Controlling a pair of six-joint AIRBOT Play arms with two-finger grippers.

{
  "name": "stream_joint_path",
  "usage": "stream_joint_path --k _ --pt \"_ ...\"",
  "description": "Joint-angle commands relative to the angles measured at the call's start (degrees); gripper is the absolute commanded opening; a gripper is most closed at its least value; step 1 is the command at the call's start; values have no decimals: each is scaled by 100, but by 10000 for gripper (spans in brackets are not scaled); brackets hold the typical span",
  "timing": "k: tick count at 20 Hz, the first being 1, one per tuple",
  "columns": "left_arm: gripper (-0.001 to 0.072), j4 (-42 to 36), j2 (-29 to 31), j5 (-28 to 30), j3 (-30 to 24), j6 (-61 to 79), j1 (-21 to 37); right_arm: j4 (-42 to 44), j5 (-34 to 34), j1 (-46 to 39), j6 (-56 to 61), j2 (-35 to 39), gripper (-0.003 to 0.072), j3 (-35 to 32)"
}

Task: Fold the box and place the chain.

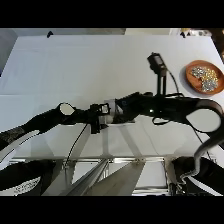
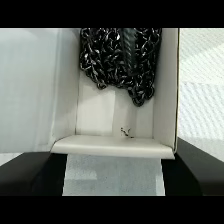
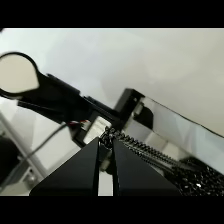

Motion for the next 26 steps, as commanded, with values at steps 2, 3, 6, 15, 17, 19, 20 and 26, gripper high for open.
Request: stream_joint_path --k 2,3,6,15,17,19,20,26 --pt "11 2 2 0 -2 0 -4 -50 192 7 -2 -728 17 -2" --pt "11 2 2 2 -2 0 -4 -52 295 7 -2 -905 17 -2" --pt "11 2 2 2 -2 0 -4 -57 693 7 -2 -1325 17 -2" --pt "11 2 2 0 -2 0 -4 -986 1340 -271 570 -1410 242 15" --pt "11 2 2 0 -2 0 -4 -942 1478 -529 398 -1320 238 120" --pt "11 2 2 0 -2 0 -4 -944 1606 -739 -188 -1178 237 422" --pt "11 2 2 2 -2 0 -4 -949 1617 -817 -518 -1143 236 623" --pt "11 2 2 2 -2 0 -4 -966 177 -1082 -2559 -1554 16 990"
